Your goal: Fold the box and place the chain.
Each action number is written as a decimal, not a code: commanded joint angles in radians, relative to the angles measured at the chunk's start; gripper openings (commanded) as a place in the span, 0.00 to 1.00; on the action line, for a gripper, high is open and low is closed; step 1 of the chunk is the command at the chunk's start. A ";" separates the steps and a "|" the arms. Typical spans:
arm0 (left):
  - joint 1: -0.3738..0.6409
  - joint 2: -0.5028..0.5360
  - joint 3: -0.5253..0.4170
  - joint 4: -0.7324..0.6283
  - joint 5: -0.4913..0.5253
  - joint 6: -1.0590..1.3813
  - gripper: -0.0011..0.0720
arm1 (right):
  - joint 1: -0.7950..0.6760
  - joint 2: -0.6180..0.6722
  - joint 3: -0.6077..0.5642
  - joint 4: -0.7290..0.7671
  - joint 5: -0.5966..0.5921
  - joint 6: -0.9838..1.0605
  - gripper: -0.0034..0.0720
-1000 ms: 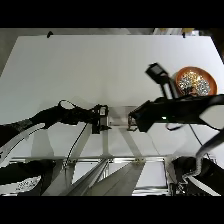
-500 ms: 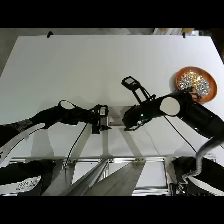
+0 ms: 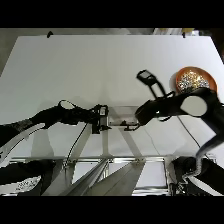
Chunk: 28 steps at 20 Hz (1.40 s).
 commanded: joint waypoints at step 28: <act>0.000 0.000 0.001 0.000 0.000 0.000 0.36 | -0.166 -0.128 -0.107 -0.136 -0.091 0.072 0.07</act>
